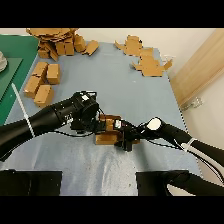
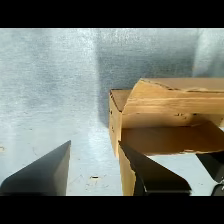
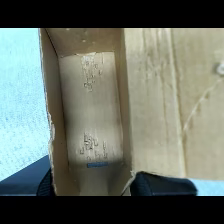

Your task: Fold the box.

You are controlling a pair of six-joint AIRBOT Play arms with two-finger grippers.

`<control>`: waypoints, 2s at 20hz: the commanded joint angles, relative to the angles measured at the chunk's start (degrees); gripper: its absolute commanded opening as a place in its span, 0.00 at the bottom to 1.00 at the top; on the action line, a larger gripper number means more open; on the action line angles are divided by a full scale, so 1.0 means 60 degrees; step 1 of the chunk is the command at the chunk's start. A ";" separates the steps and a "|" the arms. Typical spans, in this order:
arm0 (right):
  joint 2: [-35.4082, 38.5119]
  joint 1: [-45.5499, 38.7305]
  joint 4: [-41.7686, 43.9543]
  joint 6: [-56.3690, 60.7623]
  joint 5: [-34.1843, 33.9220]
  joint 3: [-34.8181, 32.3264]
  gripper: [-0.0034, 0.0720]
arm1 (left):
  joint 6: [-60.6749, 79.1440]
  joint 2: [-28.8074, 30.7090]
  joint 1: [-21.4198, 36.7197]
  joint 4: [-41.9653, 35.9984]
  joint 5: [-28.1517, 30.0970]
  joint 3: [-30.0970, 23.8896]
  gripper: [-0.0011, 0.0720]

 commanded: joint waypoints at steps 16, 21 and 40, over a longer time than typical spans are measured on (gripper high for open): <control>0.0000 0.0007 0.0000 0.0004 0.0000 -0.0004 0.60 | 2.0939 0.0743 0.8521 -1.1752 0.2153 -0.2758 0.03; 0.0000 0.0007 0.0004 0.0004 0.0004 -0.0004 0.60 | 2.3948 0.0357 0.7599 -1.1843 0.2390 -0.2492 0.03; -0.0004 0.0011 0.0004 0.0004 0.0007 -0.0004 0.60 | 2.5682 0.0612 0.4226 -1.0673 0.4116 -0.5508 0.96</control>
